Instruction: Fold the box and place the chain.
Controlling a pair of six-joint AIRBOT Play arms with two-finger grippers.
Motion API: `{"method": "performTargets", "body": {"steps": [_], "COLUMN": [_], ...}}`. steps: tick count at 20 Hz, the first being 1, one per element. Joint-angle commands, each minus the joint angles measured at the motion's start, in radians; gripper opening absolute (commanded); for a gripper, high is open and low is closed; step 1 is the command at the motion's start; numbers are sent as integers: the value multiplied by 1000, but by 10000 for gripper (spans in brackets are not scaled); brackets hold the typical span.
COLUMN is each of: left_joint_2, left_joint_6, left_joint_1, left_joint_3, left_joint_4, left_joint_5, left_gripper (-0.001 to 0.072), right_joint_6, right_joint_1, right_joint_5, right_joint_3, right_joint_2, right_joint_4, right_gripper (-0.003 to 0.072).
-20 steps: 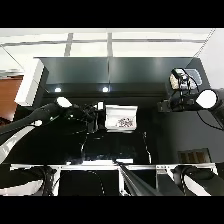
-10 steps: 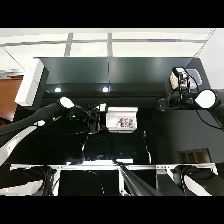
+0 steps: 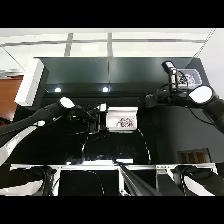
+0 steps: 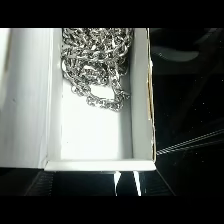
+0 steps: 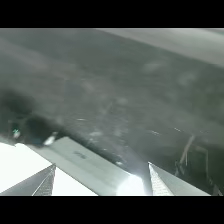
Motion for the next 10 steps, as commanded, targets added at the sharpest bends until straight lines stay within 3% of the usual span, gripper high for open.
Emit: {"method": "performTargets", "body": {"steps": [1, 10], "left_joint_2": [-1, -1], "left_joint_6": [0, -1], "left_joint_1": [1, 1], "left_joint_3": [0, 0], "left_joint_4": [1, 1], "left_joint_5": [1, 1], "left_gripper": [287, 287], "right_joint_6": [-185, -429], "right_joint_1": [58, 113], "right_joint_5": [-5, 122], "right_joint_3": [1, 1], "right_joint_2": [-25, -49], "right_joint_4": [84, 1], "right_gripper": [664, 664]}}
